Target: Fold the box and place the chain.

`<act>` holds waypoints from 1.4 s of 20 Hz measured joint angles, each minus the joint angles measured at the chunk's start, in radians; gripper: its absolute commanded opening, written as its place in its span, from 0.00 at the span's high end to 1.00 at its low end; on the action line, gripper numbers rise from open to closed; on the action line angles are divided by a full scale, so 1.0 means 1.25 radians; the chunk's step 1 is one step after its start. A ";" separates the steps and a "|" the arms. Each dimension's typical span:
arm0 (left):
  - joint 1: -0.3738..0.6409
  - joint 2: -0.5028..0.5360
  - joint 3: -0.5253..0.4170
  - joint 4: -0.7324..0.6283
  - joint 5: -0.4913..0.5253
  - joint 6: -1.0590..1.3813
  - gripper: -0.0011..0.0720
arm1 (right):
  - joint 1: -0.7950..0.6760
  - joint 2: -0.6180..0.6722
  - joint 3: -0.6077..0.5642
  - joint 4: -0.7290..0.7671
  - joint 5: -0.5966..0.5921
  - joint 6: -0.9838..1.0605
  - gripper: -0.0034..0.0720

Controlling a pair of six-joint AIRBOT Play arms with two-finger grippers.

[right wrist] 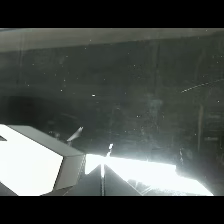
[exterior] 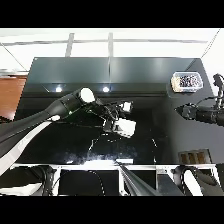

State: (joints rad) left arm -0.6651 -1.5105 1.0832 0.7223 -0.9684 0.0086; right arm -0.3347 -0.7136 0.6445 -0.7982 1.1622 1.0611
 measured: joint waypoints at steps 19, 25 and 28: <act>-0.005 -0.005 0.001 -0.001 0.001 -0.059 0.01 | 0.000 0.000 0.000 0.000 -0.009 0.000 0.94; -0.005 -0.005 0.001 -0.001 -0.004 -0.067 0.01 | 0.000 0.000 0.000 0.000 -0.009 0.000 0.94; -0.007 -0.005 0.001 0.000 -0.004 -0.067 0.01 | 0.000 0.000 0.000 0.000 -0.009 0.000 0.94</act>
State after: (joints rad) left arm -0.6739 -1.5173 1.0847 0.7219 -0.9730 -0.0757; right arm -0.3347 -0.7136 0.6445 -0.7979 1.1507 1.0611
